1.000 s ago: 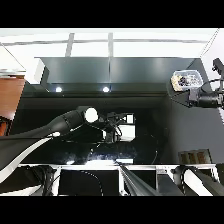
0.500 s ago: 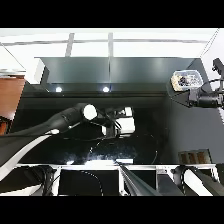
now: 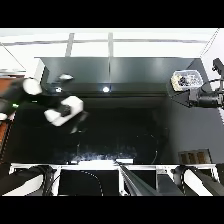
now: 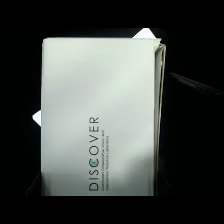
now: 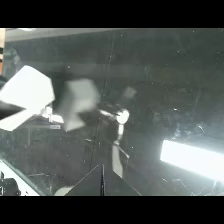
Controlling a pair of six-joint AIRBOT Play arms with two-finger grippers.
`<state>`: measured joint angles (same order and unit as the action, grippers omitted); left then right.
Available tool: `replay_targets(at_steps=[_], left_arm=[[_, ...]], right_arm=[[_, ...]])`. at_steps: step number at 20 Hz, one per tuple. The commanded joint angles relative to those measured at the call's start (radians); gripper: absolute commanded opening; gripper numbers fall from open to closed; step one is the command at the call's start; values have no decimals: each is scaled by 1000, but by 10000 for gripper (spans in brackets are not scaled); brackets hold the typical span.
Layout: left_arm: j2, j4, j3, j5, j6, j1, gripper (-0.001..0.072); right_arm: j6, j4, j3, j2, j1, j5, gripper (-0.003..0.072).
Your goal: Fold the box and place the chain.
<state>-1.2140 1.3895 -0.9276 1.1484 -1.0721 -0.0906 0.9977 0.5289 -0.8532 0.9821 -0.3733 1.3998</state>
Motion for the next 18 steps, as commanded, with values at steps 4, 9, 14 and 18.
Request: replay_targets(at_steps=[4, 9, 14, 18], left_arm=[[24, 18, 2, -54, -165, 579, 296], [-51, -24, -31, -297, -76, 594, 294], [-247, -22, -168, -329, -75, 556, 294], [-369, -17, -284, -335, -74, 520, 294]], right_arm=[[0, 1, 0, -1, 0, -15, 10], [1, 8, 0, -1, 0, -16, 10], [0, 9, 0, -1, 0, -16, 10], [10, 8, 0, -1, 0, -17, 10]])
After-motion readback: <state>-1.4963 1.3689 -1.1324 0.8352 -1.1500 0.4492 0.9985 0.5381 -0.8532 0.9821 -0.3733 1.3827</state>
